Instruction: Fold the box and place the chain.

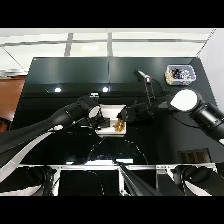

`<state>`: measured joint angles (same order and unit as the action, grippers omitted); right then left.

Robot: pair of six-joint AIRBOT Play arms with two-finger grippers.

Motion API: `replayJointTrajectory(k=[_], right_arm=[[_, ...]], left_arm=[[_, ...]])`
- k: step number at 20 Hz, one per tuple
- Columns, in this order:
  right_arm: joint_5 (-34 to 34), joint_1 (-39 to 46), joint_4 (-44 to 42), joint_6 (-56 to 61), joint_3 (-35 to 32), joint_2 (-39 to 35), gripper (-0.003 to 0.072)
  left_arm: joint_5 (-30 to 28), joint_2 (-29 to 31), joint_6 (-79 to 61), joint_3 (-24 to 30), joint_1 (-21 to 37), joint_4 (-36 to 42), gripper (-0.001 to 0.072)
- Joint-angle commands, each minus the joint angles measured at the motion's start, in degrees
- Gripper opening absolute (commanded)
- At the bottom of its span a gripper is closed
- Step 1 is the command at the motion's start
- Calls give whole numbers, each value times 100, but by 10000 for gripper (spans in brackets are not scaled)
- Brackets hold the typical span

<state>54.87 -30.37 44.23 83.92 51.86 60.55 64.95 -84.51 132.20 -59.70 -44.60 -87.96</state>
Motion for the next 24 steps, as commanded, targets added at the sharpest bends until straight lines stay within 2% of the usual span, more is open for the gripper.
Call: replayJointTrajectory(k=[1,2,7,10,13,14,15,16,18,21,23,24], right_arm=[[-129,-42,90,98,-197,42,391],[-98,-28,173,94,-197,42,414],[444,776,1093,120,-195,-103,413],[778,1130,1307,118,-199,-105,413],[964,1095,1333,120,-199,-107,412],[1016,1054,1340,120,-199,-107,413],[1038,1034,1349,118,-199,-107,413],[1038,1027,1349,118,-199,-107,412],[1003,1029,1349,118,-199,-107,412],[992,1027,1351,118,-199,-105,412],[940,1025,1453,120,-199,-105,412],[918,1027,1482,120,-199,-105,413]], left_arm=[[-48,-4,0,4,-2,0,25],[-48,-4,2,4,-2,11,25],[-37,-4,0,4,-2,17,25],[-37,-7,-11,4,2,-9,25],[85,0,-39,-79,-4,-4,42],[173,4,-39,-168,-4,-4,228],[280,35,-46,-256,-13,-11,476],[317,114,-107,-337,-28,-94,598],[350,466,-754,-372,-98,-433,621],[632,1410,-1410,-212,-168,-1176,621],[592,2312,-1523,264,39,-1615,621],[601,2785,-1523,654,354,-1746,621]])
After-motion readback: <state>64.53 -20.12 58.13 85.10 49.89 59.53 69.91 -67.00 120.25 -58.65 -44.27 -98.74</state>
